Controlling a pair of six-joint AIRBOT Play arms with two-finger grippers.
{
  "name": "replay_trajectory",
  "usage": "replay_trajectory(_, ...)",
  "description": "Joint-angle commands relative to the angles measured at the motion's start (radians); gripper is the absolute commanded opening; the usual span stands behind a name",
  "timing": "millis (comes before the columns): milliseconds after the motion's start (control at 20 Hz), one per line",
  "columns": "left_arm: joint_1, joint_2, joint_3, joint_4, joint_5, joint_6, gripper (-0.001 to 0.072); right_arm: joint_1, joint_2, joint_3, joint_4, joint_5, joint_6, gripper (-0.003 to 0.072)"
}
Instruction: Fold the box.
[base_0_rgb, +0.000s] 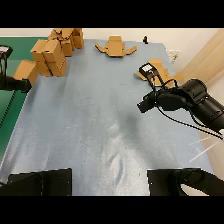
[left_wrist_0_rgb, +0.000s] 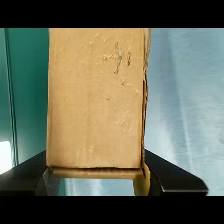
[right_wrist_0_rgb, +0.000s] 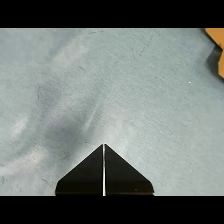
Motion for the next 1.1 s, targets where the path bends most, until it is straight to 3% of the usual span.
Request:
replay_trajectory(0, 0.043, -0.137, 0.023, 0.018, 0.017, 0.042, 0.0017, -0.009, 0.008, -0.013, 0.007, 0.028, 0.013, 0.0009)
replay_trajectory(200, -0.014, -0.367, 0.155, 0.006, 0.03, 0.06, 0.0019, -0.009, 0.008, -0.013, 0.031, 0.027, 0.012, 0.0009)
replay_trajectory(350, -0.032, -0.476, 0.254, 0.003, 0.014, 0.013, 0.0019, -0.009, 0.008, -0.013, 0.045, 0.023, 0.012, 0.0009)
replay_trajectory(550, -0.031, -0.512, 0.303, -0.035, 0.012, -0.008, 0.0022, -0.009, 0.008, -0.013, 0.068, 0.023, 0.013, 0.0009)
replay_trajectory(1050, -0.032, -0.524, 0.309, -0.194, 0.029, -0.002, 0.0024, -0.009, 0.008, -0.013, 0.098, 0.021, 0.012, 0.0009)
